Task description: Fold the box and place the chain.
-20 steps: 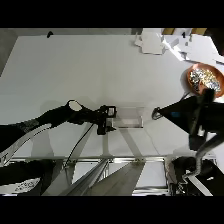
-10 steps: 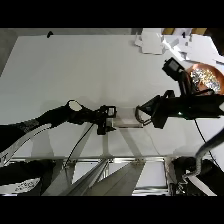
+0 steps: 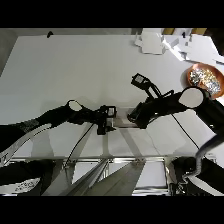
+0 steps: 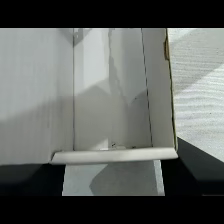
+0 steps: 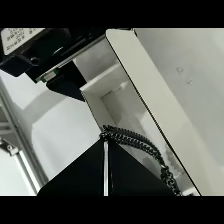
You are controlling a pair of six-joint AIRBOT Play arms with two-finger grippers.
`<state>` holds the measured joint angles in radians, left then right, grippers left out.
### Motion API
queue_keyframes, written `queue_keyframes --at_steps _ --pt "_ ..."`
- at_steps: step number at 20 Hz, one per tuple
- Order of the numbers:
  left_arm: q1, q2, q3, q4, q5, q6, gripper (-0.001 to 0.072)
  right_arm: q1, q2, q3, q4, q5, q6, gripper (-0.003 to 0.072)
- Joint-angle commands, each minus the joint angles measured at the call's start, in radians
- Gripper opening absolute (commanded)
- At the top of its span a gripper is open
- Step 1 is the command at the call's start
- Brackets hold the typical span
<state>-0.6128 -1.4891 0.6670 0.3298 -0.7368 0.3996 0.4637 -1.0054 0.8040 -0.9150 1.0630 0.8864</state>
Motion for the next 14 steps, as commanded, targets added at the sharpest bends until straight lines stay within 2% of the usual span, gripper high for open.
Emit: queue_keyframes --at_steps 1,2,4,5,7,11,14 --pt "0.0 0.001 0.0 0.0 0.0 0.0 0.0108 0.017 -0.032 0.0 -0.019 -0.005 -0.004 0.0013" --pt "0.0 0.001 0.0 0.0 0.0 0.0 0.0108 0.017 -0.032 0.0 -0.032 -0.004 0.001 0.0025" --pt "0.0 0.001 0.0 0.0 0.0 0.0 0.0108 0.011 -0.014 0.006 -0.081 0.001 0.015 0.0217" --pt "0.0 0.001 0.0 0.0 0.0 0.0 0.0108 0.001 0.006 0.021 -0.116 0.018 0.051 0.0233" --pt "0.0 0.001 0.0 0.0 0.0 0.0 0.0108 -0.036 0.063 0.064 -0.197 0.082 0.109 0.0228" --pt "0.0 0.001 0.0 0.0 0.0 0.0 0.0108 -0.19 0.162 0.087 -0.402 0.13 0.238 0.0024" --pt "0.0 0.001 0.0 0.0 0.0 0.0 0.0108 -0.319 0.122 0.084 -0.451 0.105 0.374 0.0012"
